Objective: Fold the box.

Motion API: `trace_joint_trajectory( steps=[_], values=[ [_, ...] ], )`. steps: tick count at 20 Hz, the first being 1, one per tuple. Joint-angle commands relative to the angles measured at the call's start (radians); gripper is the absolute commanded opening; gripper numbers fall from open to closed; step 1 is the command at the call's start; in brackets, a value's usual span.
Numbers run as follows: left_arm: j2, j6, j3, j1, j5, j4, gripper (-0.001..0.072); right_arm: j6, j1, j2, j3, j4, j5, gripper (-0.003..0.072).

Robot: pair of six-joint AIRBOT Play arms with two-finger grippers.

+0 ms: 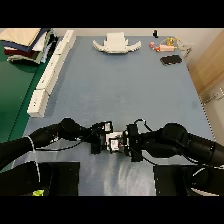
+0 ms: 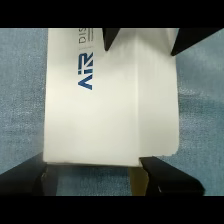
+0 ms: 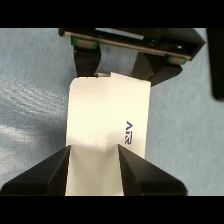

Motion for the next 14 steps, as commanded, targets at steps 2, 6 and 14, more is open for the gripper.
trace_joint_trajectory(
  steps=[2,6,14],
  values=[
    [0.0,0.0,0.001,0.0,0.0,0.0,0.0445,0.216,0.036,0.054,0.0,-0.174,-0.005,0.0439],
    [0.0,0.0,0.001,0.0,0.0,0.0,0.0444,0.274,0.036,0.074,-0.008,-0.167,0.018,0.0438],
    [0.0,0.0,0.001,0.0,0.001,0.0,0.0445,0.302,0.036,0.034,-0.031,-0.127,0.122,0.0438]
  ],
)
